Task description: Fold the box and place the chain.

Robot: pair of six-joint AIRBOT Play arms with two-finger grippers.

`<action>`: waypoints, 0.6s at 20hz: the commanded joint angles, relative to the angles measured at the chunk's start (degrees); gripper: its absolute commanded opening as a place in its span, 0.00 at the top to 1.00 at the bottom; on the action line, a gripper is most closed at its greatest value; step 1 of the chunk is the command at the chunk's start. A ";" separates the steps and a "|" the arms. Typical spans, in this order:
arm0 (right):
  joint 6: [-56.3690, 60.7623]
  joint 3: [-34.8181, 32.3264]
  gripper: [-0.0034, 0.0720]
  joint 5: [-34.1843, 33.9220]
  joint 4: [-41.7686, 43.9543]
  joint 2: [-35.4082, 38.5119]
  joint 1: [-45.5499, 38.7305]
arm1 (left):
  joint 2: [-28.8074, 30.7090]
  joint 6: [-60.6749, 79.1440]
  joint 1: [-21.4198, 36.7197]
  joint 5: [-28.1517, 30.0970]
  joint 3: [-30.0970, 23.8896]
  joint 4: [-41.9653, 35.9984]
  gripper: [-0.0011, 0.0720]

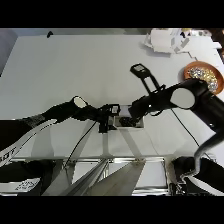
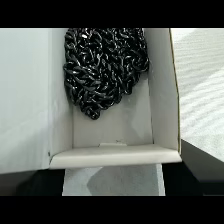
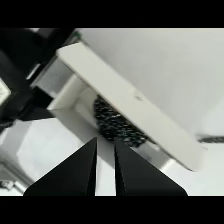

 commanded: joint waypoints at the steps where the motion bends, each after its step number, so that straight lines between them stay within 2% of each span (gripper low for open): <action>1: 0.13 0.04 0.78 2.84 -2.73 2.54 -8.39 | 0.02 0.02 0.04 0.00 -0.02 0.02 0.79; 5: 0.15 0.00 0.78 3.74 -7.34 2.36 -19.17 | 0.02 0.02 0.04 0.00 -0.02 0.02 0.79; 6: 0.15 -0.02 0.76 2.89 -7.34 1.73 -21.46 | 0.02 0.02 0.04 0.02 -0.02 0.02 0.79; 8: 0.15 -0.02 0.56 0.68 -7.34 -0.50 -24.70 | 0.02 0.00 0.04 0.02 -0.02 0.00 0.79; 12: 0.15 -0.02 0.55 -2.27 -7.34 -9.33 -27.43 | 0.02 0.02 0.04 0.02 -0.02 0.00 0.79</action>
